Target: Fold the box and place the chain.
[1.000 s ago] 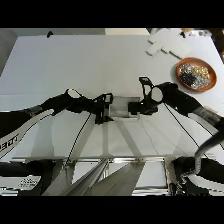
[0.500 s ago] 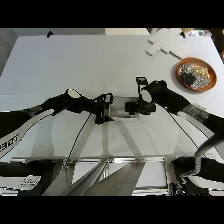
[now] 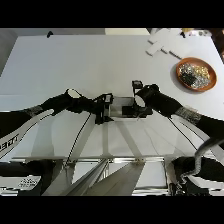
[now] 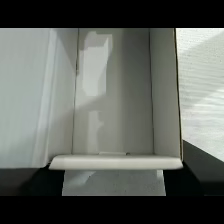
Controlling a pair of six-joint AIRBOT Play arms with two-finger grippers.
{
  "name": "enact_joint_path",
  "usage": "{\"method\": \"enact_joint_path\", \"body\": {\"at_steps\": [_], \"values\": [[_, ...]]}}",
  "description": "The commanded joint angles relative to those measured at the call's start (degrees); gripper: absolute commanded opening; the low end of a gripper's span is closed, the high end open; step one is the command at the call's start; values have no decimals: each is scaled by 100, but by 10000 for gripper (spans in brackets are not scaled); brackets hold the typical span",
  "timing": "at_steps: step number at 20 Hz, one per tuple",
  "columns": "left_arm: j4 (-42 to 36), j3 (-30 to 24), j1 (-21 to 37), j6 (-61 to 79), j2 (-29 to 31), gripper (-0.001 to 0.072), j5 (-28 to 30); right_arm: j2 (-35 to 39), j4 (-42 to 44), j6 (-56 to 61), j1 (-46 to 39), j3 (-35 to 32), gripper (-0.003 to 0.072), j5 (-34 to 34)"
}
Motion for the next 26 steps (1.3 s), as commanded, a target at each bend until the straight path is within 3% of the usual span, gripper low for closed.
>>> {"method": "enact_joint_path", "body": {"at_steps": [1, 2, 6, 7, 8, 10, 12, 13, 23, 26], "values": [[0, 2, 2, -2, 2, 206, 7, -26, -87, 46, 72, 37, 249, 81], [-2, 2, 2, -2, 2, 206, 7, -26, -103, 109, 79, 68, 197, 79], [0, 2, 2, -2, 2, 206, 7, -26, -129, 509, 109, 94, 148, 155], [0, 2, 2, -2, 2, 206, 7, -26, -146, 511, 131, 94, 34, 179], [0, 2, 2, -2, 2, 206, 9, -26, -197, 562, 157, 94, 19, 179], [0, 2, 2, -2, 2, 206, 7, -26, -229, 638, 181, 96, 21, 192], [0, 2, 2, -2, 2, 206, 4, -26, -227, 863, 179, 96, 191, 186], [0, 2, 2, -2, 2, 206, 7, -26, -229, 962, 179, 96, 212, 162], [0, 2, 2, -2, 2, 206, 7, -286, -278, 1661, 173, 96, 197, 313], [0, 2, 2, -2, 2, 206, 7, -286, -363, 1480, 175, 94, 56, 417]]}}
